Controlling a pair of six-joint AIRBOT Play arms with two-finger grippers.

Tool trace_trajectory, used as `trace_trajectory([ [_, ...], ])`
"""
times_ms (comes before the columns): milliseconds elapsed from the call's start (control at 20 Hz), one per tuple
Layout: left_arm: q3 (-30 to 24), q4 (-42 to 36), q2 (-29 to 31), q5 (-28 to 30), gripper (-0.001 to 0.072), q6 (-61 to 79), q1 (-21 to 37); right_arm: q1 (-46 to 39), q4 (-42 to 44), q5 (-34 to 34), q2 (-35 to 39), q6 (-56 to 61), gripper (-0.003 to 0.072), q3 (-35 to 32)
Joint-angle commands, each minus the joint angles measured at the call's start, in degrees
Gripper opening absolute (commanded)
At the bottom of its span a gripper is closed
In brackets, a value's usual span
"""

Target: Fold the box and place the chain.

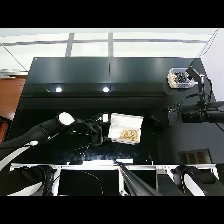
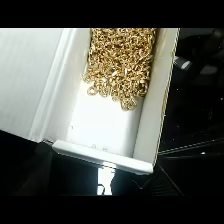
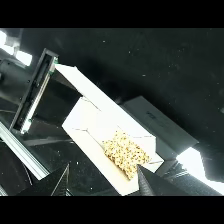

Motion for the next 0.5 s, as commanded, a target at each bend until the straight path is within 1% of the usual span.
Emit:
trace_trajectory([
  [0,0.1,-0.2,-0.3,0.2,0.0711,2.3,-1.2,0.1,0.0,0.1,0.0,0.0,0.0497,0.0],
  [350,0.4,-0.2,-1.6,0.0,0.0704,2.5,-2.3,0.1,0.0,0.1,0.0,0.0,0.0497,0.0],
  [450,0.4,-0.2,-1.6,-0.7,0.0676,3.3,-2.4,0.1,0.0,0.1,0.0,0.0,0.0497,0.0],
])
